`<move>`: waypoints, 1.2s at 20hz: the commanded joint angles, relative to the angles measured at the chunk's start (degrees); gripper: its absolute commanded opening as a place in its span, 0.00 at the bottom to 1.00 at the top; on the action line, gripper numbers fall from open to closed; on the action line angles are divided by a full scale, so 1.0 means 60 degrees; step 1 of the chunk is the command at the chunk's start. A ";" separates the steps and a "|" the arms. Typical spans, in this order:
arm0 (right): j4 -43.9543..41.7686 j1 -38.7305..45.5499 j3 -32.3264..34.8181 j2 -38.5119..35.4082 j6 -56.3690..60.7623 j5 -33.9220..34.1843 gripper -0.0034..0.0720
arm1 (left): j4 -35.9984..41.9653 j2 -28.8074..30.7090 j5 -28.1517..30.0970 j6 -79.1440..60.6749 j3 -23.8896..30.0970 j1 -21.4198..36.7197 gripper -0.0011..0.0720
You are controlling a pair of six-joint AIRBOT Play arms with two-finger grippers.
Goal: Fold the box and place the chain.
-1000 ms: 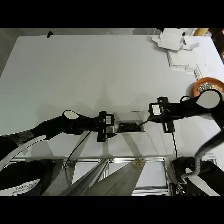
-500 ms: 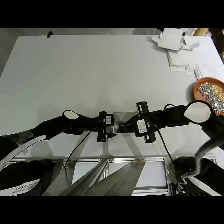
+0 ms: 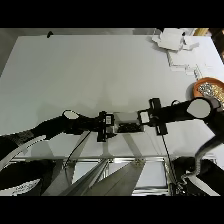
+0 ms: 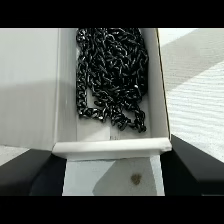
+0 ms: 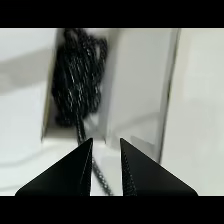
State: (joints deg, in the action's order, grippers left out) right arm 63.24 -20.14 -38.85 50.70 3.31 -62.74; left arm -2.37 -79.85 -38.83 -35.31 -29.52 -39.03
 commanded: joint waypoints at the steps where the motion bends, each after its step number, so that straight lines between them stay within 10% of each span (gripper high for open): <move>1: 0.0630 0.1698 -0.0007 0.0044 -0.0015 -0.0415 0.28 | 0.0000 0.0007 0.0000 -0.0004 -0.0007 0.0000 0.21; 20: 0.0583 0.2951 0.0903 0.2980 -0.1657 0.2087 0.28 | 0.0000 0.0007 0.0000 -0.0004 -0.0007 0.0000 0.21; 24: 0.0594 0.2951 0.0907 0.2980 -0.1825 0.2040 0.07 | 0.0000 0.0007 0.0000 -0.0004 -0.0007 0.0000 0.21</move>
State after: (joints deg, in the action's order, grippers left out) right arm 66.61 -2.46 -33.45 68.34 -6.63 -50.63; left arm -2.37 -79.85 -38.83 -35.33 -29.52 -39.03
